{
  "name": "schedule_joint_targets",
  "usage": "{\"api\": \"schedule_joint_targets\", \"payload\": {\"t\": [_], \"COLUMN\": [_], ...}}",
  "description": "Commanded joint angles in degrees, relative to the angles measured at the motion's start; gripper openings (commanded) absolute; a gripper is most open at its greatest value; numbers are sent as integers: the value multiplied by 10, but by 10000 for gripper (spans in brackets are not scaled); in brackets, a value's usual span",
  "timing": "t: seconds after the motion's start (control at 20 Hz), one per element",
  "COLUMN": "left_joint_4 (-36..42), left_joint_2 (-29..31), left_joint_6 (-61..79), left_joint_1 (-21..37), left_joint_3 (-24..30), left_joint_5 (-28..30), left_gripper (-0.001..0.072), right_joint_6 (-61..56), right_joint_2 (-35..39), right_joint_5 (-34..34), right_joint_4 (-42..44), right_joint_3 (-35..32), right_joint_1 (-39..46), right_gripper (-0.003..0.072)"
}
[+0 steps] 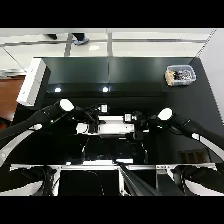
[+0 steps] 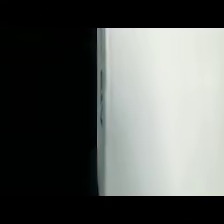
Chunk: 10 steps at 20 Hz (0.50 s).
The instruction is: Fold the box and place the chain.
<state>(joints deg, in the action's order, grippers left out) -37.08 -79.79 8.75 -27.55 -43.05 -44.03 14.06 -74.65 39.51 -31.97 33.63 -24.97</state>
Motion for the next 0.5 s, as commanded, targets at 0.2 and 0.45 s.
{"api": "schedule_joint_targets", "payload": {"t": [0.2,0.45], "left_joint_4": [0,0], "left_joint_2": [0,0], "left_joint_6": [-2,-2], "left_joint_1": [0,0], "left_joint_3": [0,0], "left_joint_5": [0,0], "left_gripper": [24,24], "right_joint_6": [-2,-2], "right_joint_2": [0,0], "right_joint_5": [-3,-3], "right_joint_4": [-2,-2], "right_joint_3": [0,0], "right_joint_1": [0,0], "right_gripper": [693,522]}}
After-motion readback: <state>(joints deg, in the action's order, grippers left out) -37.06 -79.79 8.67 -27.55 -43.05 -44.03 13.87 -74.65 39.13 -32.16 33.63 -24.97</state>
